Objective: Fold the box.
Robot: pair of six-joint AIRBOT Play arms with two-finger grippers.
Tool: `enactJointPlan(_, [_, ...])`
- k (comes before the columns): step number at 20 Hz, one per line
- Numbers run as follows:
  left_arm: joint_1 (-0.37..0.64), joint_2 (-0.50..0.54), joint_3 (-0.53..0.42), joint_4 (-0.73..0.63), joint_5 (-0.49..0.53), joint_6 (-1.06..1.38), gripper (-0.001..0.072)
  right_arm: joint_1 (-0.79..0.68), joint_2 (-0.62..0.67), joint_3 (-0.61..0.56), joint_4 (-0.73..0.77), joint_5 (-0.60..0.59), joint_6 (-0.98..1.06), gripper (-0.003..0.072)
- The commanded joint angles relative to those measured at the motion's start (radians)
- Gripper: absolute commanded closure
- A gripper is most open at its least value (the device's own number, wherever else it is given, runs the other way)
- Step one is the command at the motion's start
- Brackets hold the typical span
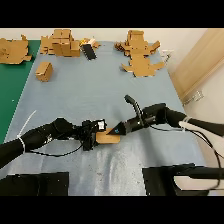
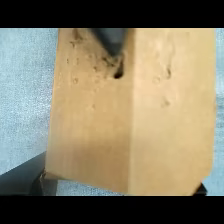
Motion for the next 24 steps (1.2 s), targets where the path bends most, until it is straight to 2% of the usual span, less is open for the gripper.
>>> enactJointPlan(1, [0.000, 0.000, 0.001, 0.000, 0.000, 0.000, 0.0112, 0.055, 0.160, -0.092, -0.092, 0.211, -0.070, 0.0684])
enactJointPlan(4, [0.000, 0.000, 0.001, 0.000, 0.000, 0.000, 0.0113, 0.138, 0.306, -0.107, -0.187, 0.418, -0.070, 0.0684])
enactJointPlan(7, [0.000, 0.000, 0.001, 0.000, 0.000, 0.000, 0.0113, 0.224, 0.388, -0.108, -0.276, 0.549, -0.068, 0.0684])
enactJointPlan(10, [0.000, 0.000, 0.001, 0.000, 0.000, 0.000, 0.0112, 0.302, 0.433, -0.108, -0.350, 0.617, -0.059, 0.0684])
enactJointPlan(14, [0.000, 0.000, 0.001, 0.000, 0.000, 0.000, 0.0112, 0.349, 0.433, -0.107, -0.414, 0.646, -0.059, 0.0671])
enactJointPlan(15, [0.000, 0.000, 0.001, 0.000, 0.000, 0.000, 0.0112, 0.350, 0.433, -0.105, -0.430, 0.653, -0.063, 0.0558])
enactJointPlan(18, [0.000, 0.000, 0.001, 0.000, 0.000, 0.000, 0.0112, 0.356, 0.435, -0.103, -0.458, 0.669, -0.118, 0.0372])
enactJointPlan(24, [0.001, 0.000, 0.001, 0.000, 0.001, 0.000, 0.0113, 0.360, 0.436, -0.103, -0.530, 0.673, -0.315, 0.0362])
